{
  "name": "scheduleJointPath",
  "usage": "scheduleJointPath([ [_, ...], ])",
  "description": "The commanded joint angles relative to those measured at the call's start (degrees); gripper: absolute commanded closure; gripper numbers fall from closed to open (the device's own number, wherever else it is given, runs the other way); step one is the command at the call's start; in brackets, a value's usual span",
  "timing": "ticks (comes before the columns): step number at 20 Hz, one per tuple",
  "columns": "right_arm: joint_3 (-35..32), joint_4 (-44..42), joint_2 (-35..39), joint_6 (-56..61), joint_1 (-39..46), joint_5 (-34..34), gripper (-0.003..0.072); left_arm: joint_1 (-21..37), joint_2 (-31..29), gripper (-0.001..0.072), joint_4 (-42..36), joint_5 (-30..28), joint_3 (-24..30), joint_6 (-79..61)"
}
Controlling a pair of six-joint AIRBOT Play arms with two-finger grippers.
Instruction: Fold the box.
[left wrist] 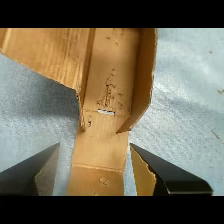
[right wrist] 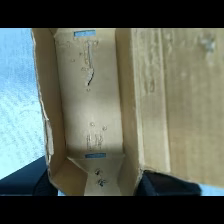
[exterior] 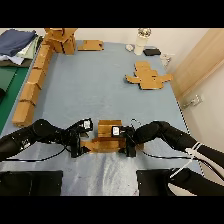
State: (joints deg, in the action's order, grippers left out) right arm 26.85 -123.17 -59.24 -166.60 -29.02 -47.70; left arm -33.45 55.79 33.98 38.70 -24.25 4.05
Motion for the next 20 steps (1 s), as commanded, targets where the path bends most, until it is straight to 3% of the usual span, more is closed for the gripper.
scheduleJointPath([
  [1, 0.0, 0.0, 0.0, 0.0, 0.0, 0.1, 0.0132, -1.3, 0.3, 0.0014, -1.5, -0.6, 0.3, -2.0],
  [11, 0.0, 0.0, 0.0, 0.0, 0.0, 0.1, 0.0131, -6.4, 4.5, 0.0016, -2.9, -6.1, -1.6, -2.2],
  [12, 0.0, 0.0, 0.0, 0.0, 0.0, 0.1, 0.0131, -6.6, 4.5, 0.0135, -2.9, -6.3, -1.7, -2.2],
  [13, 0.0, 0.0, 0.0, 0.0, 0.0, 0.1, 0.0131, -6.6, 4.5, 0.0334, -2.9, -6.1, -1.7, -2.2],
  [14, 0.0, 0.0, 0.0, 0.0, 0.0, 0.1, 0.0132, -6.7, 4.5, 0.0382, -2.9, -6.1, -1.7, -2.2],
  [16, 0.0, 0.0, 0.0, 0.0, 0.0, 0.1, 0.0131, -7.5, 4.5, 0.0550, -2.9, -6.2, -1.7, -2.3],
  [19, 0.0, 0.0, 0.0, 0.0, 0.0, 0.1, 0.0131, -8.9, 4.5, 0.0552, -3.0, -8.7, -1.7, -3.5],
  [20, 0.0, 0.0, 0.0, 0.0, 0.0, 0.1, 0.0131, -9.3, 4.5, 0.0607, -3.1, -9.9, -1.7, -3.8],
])
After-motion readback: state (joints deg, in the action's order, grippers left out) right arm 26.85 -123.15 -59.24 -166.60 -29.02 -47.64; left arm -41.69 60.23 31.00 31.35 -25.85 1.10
